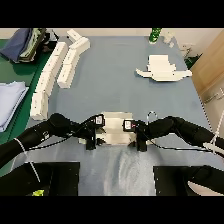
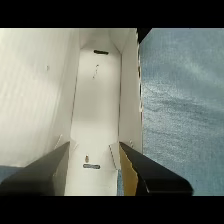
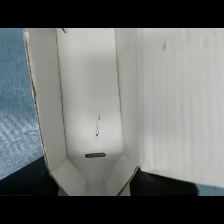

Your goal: Fold the box.

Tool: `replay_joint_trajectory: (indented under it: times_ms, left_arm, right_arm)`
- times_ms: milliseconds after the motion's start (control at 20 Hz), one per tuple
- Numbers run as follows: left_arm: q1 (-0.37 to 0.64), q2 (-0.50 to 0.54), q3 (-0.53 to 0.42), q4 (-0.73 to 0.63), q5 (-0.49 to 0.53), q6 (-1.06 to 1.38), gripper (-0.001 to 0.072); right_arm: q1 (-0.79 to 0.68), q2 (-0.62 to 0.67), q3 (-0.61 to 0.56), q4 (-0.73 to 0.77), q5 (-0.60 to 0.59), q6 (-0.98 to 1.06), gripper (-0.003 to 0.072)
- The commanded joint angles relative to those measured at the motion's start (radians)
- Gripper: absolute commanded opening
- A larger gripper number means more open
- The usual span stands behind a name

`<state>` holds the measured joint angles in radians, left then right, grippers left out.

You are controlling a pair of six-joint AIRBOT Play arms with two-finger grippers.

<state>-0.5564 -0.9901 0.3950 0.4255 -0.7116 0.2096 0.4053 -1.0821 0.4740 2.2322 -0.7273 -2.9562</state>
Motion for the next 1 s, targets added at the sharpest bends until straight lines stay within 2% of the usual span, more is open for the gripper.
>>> replay_joint_trajectory:
  times_ms: [0,150,250,300,350,400,600,700,850,950]
  left_arm:
    - [-0.003,-0.005,0.001,0.005,-0.005,-0.002,0.0509]
    - [0.001,-0.005,0.001,0.043,-0.005,-0.058,0.0508]
    - [0.023,-0.005,0.001,0.079,-0.006,-0.182,0.0505]
    - [0.036,-0.002,0.001,0.1,-0.006,-0.244,0.0397]
    - [0.05,0.008,0.001,0.135,-0.006,-0.296,0.0164]
    - [0.066,0.031,0.001,0.182,-0.006,-0.359,0.0032]
    - [0.125,0.186,0.001,0.26,-0.006,-0.605,0.0014]
    - [0.169,0.275,0.001,0.405,-0.027,-0.892,0.0014]
    - [0.274,0.388,0.002,0.679,-0.167,-1.418,0.0015]
    - [0.356,0.416,0.002,0.824,-0.258,-1.681,0.0016]
  right_arm:
    - [0.0,0.001,0.0,0.0,0.0,0.0,0.0485]
    - [0.0,0.001,0.0,0.0,0.0,0.0,0.0485]
    - [0.0,0.001,0.0,0.0,0.0,0.0,0.0485]
    - [0.0,0.001,0.0,0.0,0.0,0.0,0.0485]
    - [0.0,0.001,0.0,0.0,0.0,0.0,0.0486]
    - [0.0,0.001,0.0,0.0,0.0,0.0,0.0485]
    - [0.0,0.001,0.0,0.0,0.001,0.0,0.0485]
    - [0.0,0.001,0.0,0.0,0.0,0.0,0.0485]
    - [0.0,0.001,0.0,0.0,0.0,0.0,0.0486]
    - [0.0,0.001,0.0,0.0,0.0,0.0,0.0485]
